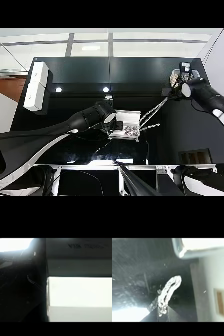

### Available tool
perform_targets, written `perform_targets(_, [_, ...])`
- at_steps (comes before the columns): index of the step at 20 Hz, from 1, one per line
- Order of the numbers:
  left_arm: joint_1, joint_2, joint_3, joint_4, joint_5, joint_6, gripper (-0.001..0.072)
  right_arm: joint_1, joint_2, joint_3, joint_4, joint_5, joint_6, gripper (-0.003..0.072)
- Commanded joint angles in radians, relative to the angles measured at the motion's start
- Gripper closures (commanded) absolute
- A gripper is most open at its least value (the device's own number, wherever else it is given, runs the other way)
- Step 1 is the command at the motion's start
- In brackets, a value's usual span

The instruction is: Fold the box and place the chain.

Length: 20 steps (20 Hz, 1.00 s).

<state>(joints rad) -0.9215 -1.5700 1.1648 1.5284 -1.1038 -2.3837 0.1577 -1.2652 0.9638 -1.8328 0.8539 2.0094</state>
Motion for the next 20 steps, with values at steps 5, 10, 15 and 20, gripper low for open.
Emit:
perform_targets(5, [0.000, -0.001, 0.000, 0.000, 0.000, 0.000, 0.0677, -0.001, 0.275, 0.034, 0.128, 0.165, -0.245, 0.0655])
perform_targets(10, [0.000, -0.001, 0.000, 0.000, 0.000, 0.000, 0.0677, 0.000, 0.430, 0.086, 0.569, 0.454, -0.561, 0.0654])
perform_targets(15, [0.000, -0.001, 0.000, 0.000, 0.000, 0.000, 0.0676, 0.045, 0.443, 0.075, 0.900, 0.572, -0.690, 0.0653])
perform_targets(20, [0.000, -0.001, 0.000, 0.000, 0.000, 0.000, 0.0676, 0.198, 0.429, 0.028, 0.902, 0.480, -0.685, 0.0654])
